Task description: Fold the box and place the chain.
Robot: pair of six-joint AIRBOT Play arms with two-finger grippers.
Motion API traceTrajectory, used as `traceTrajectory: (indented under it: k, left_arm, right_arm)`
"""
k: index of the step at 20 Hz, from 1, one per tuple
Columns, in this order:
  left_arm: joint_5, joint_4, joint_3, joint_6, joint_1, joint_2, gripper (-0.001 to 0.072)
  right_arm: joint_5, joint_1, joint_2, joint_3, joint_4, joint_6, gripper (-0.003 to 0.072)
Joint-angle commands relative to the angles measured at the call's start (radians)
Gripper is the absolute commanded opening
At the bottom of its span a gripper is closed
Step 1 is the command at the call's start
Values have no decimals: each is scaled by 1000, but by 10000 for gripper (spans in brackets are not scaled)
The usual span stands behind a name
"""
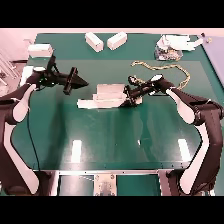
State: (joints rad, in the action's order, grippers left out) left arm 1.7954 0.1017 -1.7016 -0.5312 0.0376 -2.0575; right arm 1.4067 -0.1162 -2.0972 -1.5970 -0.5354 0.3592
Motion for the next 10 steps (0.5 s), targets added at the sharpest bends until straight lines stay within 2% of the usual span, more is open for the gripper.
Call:
traceTrajectory:
  k: [1, 3, 5, 10]
  left_arm:
    - [10, -4, -4, 64, 7, 83, 13]
    - [-63, -2, 27, 123, 7, 168, 13]
    - [-194, 0, 106, 172, 7, 276, 12]
    - [-600, -31, 443, 169, -14, 552, 13]
  right_arm:
    - [0, 0, 0, 0, 0, 0, 498]
    - [0, 0, 0, 0, 0, 0, 498]
    - [0, 0, 0, 0, 0, 0, 498]
    - [0, 0, 0, 0, 0, 0, 498]
